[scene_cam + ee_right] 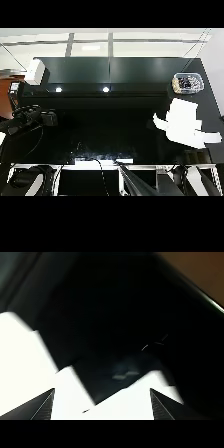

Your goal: Fold the box and place the chain.

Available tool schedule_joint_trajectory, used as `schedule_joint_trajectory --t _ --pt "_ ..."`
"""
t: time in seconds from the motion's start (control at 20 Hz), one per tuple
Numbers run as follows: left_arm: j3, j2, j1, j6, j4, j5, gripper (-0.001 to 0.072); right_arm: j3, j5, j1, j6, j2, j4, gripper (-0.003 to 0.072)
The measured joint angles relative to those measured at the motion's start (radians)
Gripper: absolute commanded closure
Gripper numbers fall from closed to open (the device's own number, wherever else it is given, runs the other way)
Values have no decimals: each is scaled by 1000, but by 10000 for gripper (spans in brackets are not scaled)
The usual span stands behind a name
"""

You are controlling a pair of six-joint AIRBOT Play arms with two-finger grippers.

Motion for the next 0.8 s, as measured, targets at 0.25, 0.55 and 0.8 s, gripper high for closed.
schedule_joint_trajectory --t 0.25,0.55,0.8 --pt "0 0 0 -12 -38 -11 7 75 109 -267 -240 -183 164 -17" --pt "0 -1 0 -42 -74 -15 7 220 330 -335 -425 -462 234 -17" --pt "0 -11 0 -72 -81 -15 7 306 511 -303 -454 -638 251 -16"
